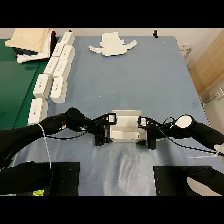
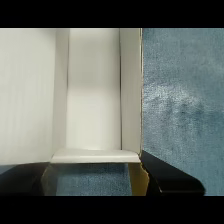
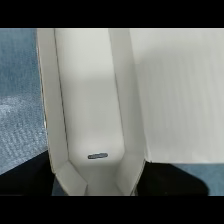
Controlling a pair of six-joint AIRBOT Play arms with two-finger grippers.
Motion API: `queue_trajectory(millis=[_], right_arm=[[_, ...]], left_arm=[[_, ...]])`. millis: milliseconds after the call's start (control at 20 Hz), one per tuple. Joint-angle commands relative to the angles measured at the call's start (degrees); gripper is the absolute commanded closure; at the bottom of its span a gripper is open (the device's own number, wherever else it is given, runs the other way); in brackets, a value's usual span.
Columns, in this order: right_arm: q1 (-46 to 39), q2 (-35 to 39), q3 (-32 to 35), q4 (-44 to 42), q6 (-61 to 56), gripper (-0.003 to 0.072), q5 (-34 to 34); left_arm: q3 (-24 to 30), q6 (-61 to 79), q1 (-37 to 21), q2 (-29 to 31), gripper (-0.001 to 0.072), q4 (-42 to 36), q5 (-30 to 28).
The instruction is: Fold the box.
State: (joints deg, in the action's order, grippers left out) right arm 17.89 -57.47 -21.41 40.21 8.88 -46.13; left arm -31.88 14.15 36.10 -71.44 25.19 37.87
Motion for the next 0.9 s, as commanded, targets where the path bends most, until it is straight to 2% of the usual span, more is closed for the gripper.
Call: queue_trajectory(millis=[0, 300, 600, 750, 850], right_arm=[[0.04, 0.07, -0.09, -0.63, 0.11, -0.0034, -1.14], [-1.36, 2.75, -0.07, 3.08, -0.26, -0.0034, -6.16], [-4.72, 12.35, -0.07, 17.33, -17.77, -0.0034, -7.10], [-4.70, 17.64, -0.09, 19.23, -29.99, -0.0034, -13.38], [-4.70, 21.42, -0.79, 19.06, -31.39, -0.0034, -18.08]], left_arm=[[-0.02, 0.13, 0.00, 0.00, 0.0257, 0.11, 0.24], [-0.02, 0.13, 0.00, 0.00, 0.0257, 0.11, 0.24], [-0.02, 0.13, 0.00, 0.00, 0.0258, 0.11, 0.22], [-0.02, 0.13, 0.00, 0.00, 0.0257, 0.11, 0.22], [-0.02, 0.13, 0.00, 0.00, 0.0258, 0.11, 0.22]])
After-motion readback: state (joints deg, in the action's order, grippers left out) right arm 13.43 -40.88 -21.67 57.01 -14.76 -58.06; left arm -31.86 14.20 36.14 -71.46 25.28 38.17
